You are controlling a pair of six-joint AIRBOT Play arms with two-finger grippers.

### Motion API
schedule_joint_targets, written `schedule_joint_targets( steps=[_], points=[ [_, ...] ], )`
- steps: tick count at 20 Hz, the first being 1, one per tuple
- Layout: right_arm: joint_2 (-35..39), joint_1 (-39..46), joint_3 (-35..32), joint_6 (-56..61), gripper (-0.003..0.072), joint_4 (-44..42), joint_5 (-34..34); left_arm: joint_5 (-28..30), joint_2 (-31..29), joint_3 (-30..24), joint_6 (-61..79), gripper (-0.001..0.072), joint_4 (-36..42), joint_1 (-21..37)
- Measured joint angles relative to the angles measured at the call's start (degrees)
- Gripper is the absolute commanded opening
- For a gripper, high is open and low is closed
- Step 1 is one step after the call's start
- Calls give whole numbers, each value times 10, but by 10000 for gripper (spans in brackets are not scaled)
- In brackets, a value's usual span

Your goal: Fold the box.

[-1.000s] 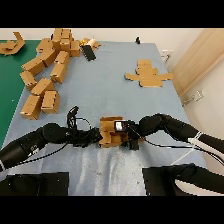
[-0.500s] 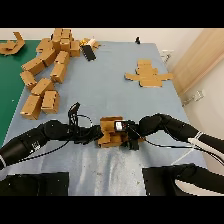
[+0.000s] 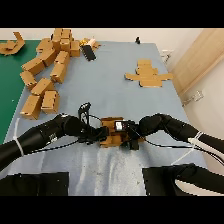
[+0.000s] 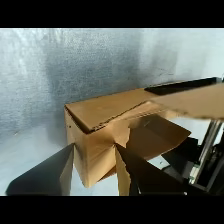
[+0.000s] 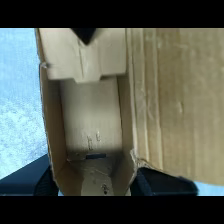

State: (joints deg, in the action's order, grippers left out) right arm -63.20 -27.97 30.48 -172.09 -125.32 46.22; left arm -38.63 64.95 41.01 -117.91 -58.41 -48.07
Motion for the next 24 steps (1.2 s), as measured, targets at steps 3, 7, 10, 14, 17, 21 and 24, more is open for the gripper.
schedule_joint_targets(
  steps=[3,7,10,14,17,21,24],
  points=[
    [0,0,0,0,511,0,0,-28,30,31,-52,393,-47,-19],
    [0,0,0,0,511,0,0,-57,61,65,-103,392,-99,-30],
    [0,0,0,0,511,0,0,-92,86,96,-128,392,-131,-35],
    [0,0,0,0,511,0,0,-143,127,145,-154,392,-175,-52],
    [0,0,0,0,511,0,0,-173,157,176,-162,391,-190,-67],
    [0,0,0,0,510,0,0,-198,178,194,-166,390,-196,-77],
    [0,0,0,0,511,0,0,-207,183,198,-167,14,-199,-79]
  ],
)
